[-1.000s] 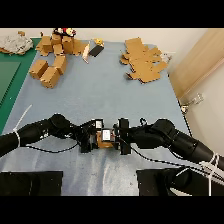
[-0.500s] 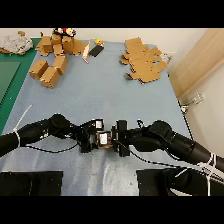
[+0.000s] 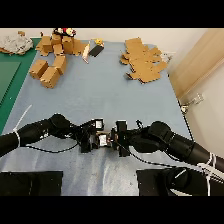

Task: Fold the box.

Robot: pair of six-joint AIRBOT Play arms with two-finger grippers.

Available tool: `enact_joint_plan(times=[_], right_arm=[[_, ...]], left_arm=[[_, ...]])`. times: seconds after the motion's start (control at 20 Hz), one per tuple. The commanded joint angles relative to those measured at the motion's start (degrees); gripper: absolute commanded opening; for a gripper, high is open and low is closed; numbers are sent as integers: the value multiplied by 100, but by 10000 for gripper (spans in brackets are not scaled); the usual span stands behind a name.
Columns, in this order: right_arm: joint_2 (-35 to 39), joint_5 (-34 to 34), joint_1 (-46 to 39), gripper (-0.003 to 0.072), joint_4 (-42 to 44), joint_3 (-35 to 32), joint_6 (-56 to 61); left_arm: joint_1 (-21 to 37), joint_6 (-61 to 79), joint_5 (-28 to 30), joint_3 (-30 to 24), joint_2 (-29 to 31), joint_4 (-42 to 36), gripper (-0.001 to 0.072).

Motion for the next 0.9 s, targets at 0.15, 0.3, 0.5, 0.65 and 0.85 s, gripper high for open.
enact_joint_plan(times=[0.15, 0.3, 0.5, 0.65, 0.85], right_arm=[[170, 4, 9, 333, -127, 4, 57], [177, 7, 9, 333, -120, 4, 68], [177, 20, 9, 281, -120, 7, 94], [177, 79, 9, 281, -127, 4, 111], [153, 111, 9, 281, -140, -7, 116]], left_arm=[[4, 7, 2, 4, 0, 4, 440], [4, 7, 0, 4, 0, 4, 440], [4, 7, 0, 4, 0, 4, 440], [4, 7, 0, 4, 2, 4, 441], [4, 7, 0, 4, 0, 4, 440]])
